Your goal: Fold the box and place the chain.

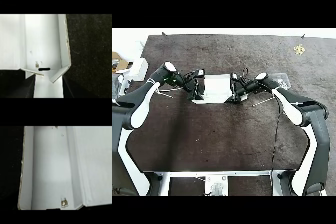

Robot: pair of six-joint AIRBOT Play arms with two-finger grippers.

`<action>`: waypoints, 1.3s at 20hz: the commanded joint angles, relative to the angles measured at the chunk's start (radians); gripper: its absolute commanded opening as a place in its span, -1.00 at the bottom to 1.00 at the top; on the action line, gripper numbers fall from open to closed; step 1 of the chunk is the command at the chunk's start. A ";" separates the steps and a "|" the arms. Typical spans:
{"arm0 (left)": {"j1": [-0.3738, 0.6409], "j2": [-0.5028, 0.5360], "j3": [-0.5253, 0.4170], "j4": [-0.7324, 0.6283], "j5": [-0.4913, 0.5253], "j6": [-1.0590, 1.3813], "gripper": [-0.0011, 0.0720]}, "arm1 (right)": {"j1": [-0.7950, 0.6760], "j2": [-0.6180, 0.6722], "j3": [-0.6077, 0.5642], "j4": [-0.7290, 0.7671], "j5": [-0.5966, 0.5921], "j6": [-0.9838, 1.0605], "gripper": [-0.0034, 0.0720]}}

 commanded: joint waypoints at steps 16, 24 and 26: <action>-0.001 0.000 -0.002 -0.059 0.009 -0.078 -0.83 | 0.000 0.000 0.000 0.000 0.000 0.000 0.25; -0.045 -0.001 -0.043 -0.097 0.060 -0.035 -0.83 | 0.000 0.000 0.000 0.000 0.000 0.000 0.25; -0.045 -0.001 -0.043 -0.106 0.076 -0.035 -0.83 | 0.000 0.000 0.000 0.000 0.000 0.000 0.25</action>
